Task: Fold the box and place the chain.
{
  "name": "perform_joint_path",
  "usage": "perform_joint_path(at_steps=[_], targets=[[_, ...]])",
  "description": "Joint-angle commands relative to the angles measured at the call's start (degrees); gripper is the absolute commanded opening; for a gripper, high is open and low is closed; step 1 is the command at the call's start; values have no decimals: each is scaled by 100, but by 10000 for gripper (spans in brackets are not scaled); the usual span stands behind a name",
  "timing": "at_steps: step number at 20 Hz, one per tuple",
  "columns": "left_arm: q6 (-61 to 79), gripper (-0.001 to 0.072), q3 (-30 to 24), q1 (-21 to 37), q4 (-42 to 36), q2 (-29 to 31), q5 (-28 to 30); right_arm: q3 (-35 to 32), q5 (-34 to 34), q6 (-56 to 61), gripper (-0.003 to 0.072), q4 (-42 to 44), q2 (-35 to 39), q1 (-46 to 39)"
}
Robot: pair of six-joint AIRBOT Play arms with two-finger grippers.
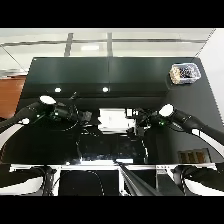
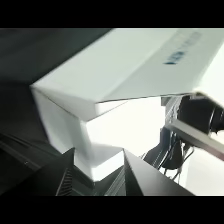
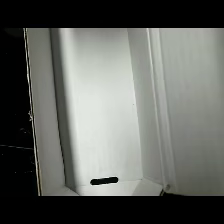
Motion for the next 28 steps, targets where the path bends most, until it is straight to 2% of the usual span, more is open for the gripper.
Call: perform_joint_path(at_steps=[1, 7, 9, 17, 20, 23, 28], targets=[[-629, 361, 308, -330, 291, -2, 129, 0, 0, 2, 197, 0, -2, 7], [-2758, 361, 1165, -841, 2267, -2, 15, 0, 0, 2, 197, 2, -2, 7], [-3276, 361, 1325, -1062, 2691, -2, 109, 0, 2, 2, 197, 0, -2, 4], [-5294, 361, 1349, -2002, 4166, -2, 1102, 0, 2, 2, 197, 0, -2, 7], [-6199, 361, 1349, -2190, 4935, -2, 992, 0, 0, 2, 197, 2, -2, 7], [-6773, 360, 1423, -2400, 5121, -4, 977, 0, 2, 2, 197, 0, -2, 7], [-7917, 360, 1856, -2951, 6301, -13, 776, 0, 2, 2, 197, 0, -2, 7]])
